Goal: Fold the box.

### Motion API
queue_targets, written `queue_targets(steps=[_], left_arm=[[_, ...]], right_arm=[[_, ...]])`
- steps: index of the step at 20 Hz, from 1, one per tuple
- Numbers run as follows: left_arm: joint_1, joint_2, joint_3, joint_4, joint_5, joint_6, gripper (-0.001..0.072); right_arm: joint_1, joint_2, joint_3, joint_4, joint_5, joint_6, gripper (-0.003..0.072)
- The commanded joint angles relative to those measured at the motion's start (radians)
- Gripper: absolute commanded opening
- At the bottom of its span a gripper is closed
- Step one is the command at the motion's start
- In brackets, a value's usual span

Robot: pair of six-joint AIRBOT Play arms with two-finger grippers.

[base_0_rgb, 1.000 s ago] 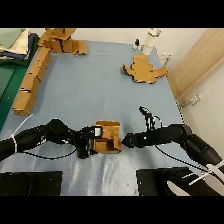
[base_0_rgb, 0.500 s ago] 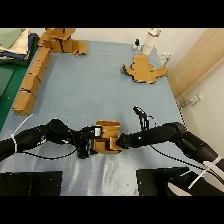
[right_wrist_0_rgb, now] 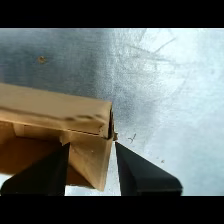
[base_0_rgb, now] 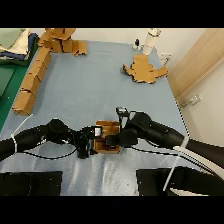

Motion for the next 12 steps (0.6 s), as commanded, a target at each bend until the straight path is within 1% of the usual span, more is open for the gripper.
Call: queue_targets(steps=[1, 2, 7, 8, 9, 10, 11, 12], left_arm=[[0.000, 0.000, 0.001, 0.000, 0.000, 0.000, 0.0530], [0.000, 0.000, 0.001, 0.000, 0.000, 0.000, 0.0530], [0.000, 0.000, 0.001, 0.000, 0.000, 0.000, 0.0530], [0.000, 0.000, 0.001, 0.000, 0.000, 0.000, 0.0530], [0.000, 0.000, 0.001, 0.000, 0.000, 0.000, 0.0530], [0.000, 0.000, 0.001, 0.000, 0.000, 0.000, 0.0530], [0.000, 0.000, 0.001, 0.000, 0.000, 0.000, 0.0530], [0.000, 0.000, 0.001, 0.000, 0.000, 0.000, 0.0530]], right_arm=[[0.076, -0.130, 0.110, -0.085, -0.132, 0.138, 0.0416], [0.085, -0.151, 0.128, -0.088, -0.152, 0.165, 0.0395], [0.086, -0.205, 0.140, -0.068, -0.204, 0.210, 0.0395], [0.086, -0.213, 0.141, -0.070, -0.207, 0.211, 0.0330], [0.086, -0.219, 0.141, -0.072, -0.204, 0.213, 0.0246], [0.086, -0.223, 0.141, -0.071, -0.197, 0.213, 0.0133], [0.086, -0.225, 0.141, -0.071, -0.193, 0.213, 0.0098], [0.086, -0.225, 0.141, -0.072, -0.191, 0.213, 0.0080]])
